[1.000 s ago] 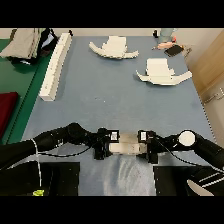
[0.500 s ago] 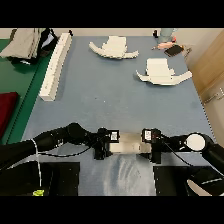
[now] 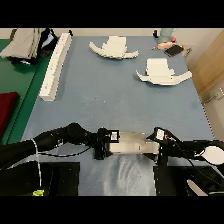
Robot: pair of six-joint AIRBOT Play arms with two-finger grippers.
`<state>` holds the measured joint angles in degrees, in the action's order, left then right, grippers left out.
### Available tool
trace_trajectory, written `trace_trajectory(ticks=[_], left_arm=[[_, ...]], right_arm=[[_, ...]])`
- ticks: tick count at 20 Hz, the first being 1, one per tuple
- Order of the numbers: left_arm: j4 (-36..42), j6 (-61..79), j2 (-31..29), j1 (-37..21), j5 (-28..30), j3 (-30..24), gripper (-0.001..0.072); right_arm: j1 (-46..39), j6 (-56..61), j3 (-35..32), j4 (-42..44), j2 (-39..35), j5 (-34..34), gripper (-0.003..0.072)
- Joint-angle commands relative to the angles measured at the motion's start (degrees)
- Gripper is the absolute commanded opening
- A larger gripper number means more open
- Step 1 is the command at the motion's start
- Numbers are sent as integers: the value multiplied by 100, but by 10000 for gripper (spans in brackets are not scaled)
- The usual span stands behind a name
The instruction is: Fold the box.
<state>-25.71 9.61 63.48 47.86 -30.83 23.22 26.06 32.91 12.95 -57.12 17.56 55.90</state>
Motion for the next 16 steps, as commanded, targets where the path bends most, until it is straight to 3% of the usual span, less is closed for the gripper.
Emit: trace_trajectory(ticks=[1,4,9,16], left_arm=[[0,0,0,0,2,0,593],[0,0,0,0,2,0,593],[0,0,0,0,2,0,592],[0,0,-2,0,7,0,592]], right_arm=[[2,791,7,789,-271,114,720],[2,1753,7,2028,-262,264,720],[2,2319,7,3167,-264,229,720],[2,2321,7,3659,-264,212,719]])
